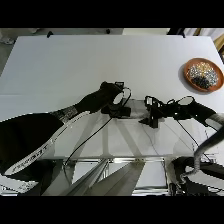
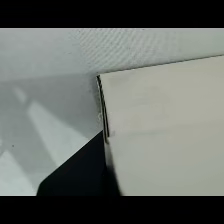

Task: Fold the box and place the chain.

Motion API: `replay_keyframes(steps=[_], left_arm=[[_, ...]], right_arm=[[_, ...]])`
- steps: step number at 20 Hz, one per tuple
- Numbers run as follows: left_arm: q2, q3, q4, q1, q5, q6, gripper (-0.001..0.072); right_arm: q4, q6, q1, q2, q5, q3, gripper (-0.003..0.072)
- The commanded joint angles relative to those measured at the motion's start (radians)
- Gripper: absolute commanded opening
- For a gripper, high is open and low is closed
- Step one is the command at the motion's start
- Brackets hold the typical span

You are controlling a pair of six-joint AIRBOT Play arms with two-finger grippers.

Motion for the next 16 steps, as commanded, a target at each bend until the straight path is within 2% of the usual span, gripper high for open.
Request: replay_keyframes(steps=[1,3,4,7,8,12,16], left_arm=[[0.035,0.001,-0.014,0.021,-0.015,0.0,0.0016],[0.055,0.001,-0.017,0.035,-0.021,0.0,0.0024],[0.06,0.001,-0.019,0.038,-0.024,0.0,0.0097],[0.061,0.001,-0.023,0.041,-0.026,-0.001,0.0492],[0.061,0.001,-0.029,0.041,-0.026,0.0,0.0536],[0.073,0.001,-0.033,0.043,-0.026,0.0,0.0534],[0.142,0.0,-0.039,0.07,-0.027,0.0,0.0533]], right_arm=[[-0.002,-0.002,0.0,0.001,-0.001,0.0,0.0451],[-0.002,-0.002,0.0,0.001,-0.001,0.0,0.0451],[-0.002,-0.002,0.0,0.001,-0.001,0.0,0.0451],[-0.002,-0.002,0.0,0.001,-0.001,0.0,0.0451],[-0.002,-0.002,0.0,0.001,-0.001,0.0,0.0451],[-0.002,-0.002,0.0,0.001,0.0,0.0,0.0451],[-0.002,-0.002,0.0,0.001,-0.001,0.0,0.0451]])
